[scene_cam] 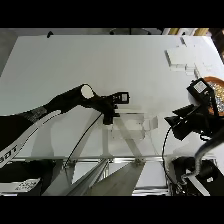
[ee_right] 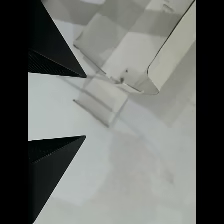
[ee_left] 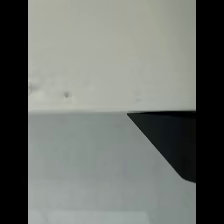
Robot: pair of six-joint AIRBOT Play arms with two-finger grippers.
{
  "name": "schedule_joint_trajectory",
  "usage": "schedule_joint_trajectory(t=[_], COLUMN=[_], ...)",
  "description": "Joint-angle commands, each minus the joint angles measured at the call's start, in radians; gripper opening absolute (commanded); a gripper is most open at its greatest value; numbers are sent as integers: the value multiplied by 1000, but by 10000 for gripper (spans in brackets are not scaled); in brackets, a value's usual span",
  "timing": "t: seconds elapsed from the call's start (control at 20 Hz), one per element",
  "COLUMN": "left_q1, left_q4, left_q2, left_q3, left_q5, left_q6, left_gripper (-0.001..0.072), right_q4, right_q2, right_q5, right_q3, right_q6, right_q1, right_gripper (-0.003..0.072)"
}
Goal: Fold the box and place the chain.
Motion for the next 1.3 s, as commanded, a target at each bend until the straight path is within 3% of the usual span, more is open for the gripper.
schedule_joint_trajectory(t=[0.0, 0.35, 1.25], left_q1=[-21, -37, -40], left_q4=[84, 91, 122], left_q2=[31, -8, 21], left_q3=[1, 1, 1], left_q5=[46, 49, 39], left_q6=[-99, -100, -132], left_gripper=[3, 6, 2], right_q4=[0, 0, 0], right_q2=[-1, -1, -1], right_q5=[-21, -16, -16], right_q3=[1, 1, 1], right_q6=[-6, -6, -7], right_q1=[1, 1, 1], right_gripper=[395, 395, 395])
